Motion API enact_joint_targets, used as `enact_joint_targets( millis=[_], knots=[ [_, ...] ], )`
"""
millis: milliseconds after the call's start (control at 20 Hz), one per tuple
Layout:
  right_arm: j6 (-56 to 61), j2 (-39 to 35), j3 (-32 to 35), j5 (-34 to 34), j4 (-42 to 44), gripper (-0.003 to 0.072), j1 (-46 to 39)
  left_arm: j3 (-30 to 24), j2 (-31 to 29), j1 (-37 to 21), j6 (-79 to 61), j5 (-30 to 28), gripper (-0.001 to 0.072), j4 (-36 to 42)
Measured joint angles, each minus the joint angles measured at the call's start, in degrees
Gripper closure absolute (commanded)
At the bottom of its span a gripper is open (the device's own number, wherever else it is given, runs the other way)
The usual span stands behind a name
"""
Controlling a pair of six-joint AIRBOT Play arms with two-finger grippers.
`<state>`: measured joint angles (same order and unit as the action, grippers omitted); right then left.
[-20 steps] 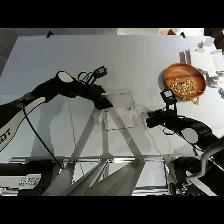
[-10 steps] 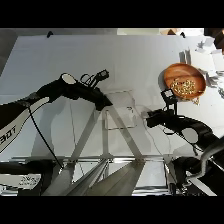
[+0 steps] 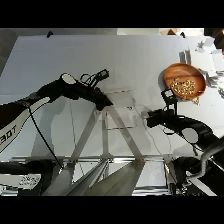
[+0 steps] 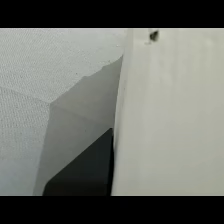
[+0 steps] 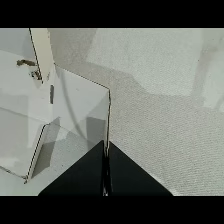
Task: Fold the box and place the chain.
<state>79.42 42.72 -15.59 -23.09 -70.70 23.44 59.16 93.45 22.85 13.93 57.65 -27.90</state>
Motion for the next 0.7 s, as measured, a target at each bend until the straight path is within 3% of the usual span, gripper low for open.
enact_joint_targets(
  millis=[250, 300, 400, 550, 700],
  knots=[
    [0.0, 0.0, 0.0, 0.0, 0.0, 0.0673, 0.0, 0.0, 0.0, 0.0, 0.0, 0.0, 0.0699, 0.0],
    [0.0, 0.0, 0.0, 0.0, 0.1, 0.0614, 0.0, 0.0, 0.0, 0.0, 0.0, 0.0, 0.0700, 0.0],
    [0.0, 0.0, 0.0, 0.4, 0.3, 0.0218, 0.0, 0.0, 0.0, 0.0, 0.3, -1.1, 0.0701, 0.8],
    [0.0, -0.7, -0.7, 3.9, 0.2, 0.0204, 0.0, 0.0, -1.1, -0.5, -0.5, 0.0, 0.0702, -0.1],
    [0.0, -2.9, -2.6, 6.4, -1.9, 0.0205, 0.0, 0.0, -6.5, -3.3, -1.3, 0.6, 0.0704, -5.2]
  ],
)
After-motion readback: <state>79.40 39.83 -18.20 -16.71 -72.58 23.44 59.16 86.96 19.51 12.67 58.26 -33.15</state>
